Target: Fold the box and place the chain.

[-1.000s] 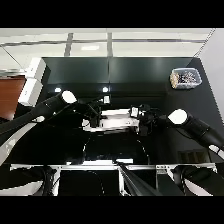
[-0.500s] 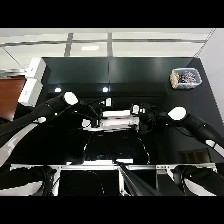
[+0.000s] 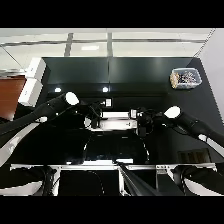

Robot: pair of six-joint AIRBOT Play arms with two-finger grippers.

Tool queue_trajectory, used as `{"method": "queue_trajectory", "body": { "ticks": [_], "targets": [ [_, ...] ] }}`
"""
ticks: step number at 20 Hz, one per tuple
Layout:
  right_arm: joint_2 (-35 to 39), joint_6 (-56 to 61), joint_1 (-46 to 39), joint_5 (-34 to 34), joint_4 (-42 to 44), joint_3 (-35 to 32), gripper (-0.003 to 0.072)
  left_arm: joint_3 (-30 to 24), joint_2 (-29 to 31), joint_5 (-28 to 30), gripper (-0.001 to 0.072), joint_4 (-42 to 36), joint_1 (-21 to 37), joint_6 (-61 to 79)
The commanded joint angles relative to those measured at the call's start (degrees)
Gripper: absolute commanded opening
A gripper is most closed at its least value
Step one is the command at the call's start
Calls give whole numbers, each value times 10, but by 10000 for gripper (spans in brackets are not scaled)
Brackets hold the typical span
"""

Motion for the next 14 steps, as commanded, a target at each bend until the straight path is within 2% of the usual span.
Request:
{"method": "queue_trajectory", "body": {
  "ticks": [1, 14],
  "targets": [
    [-16, -44, 0, 4, 16, 0, 700, 0, -1, 2, 26, 2, 0, 0],
    [-29, -50, 0, 3, 1, 2, 701, 0, -1, 2, 26, 2, 0, 0]
  ]
}}
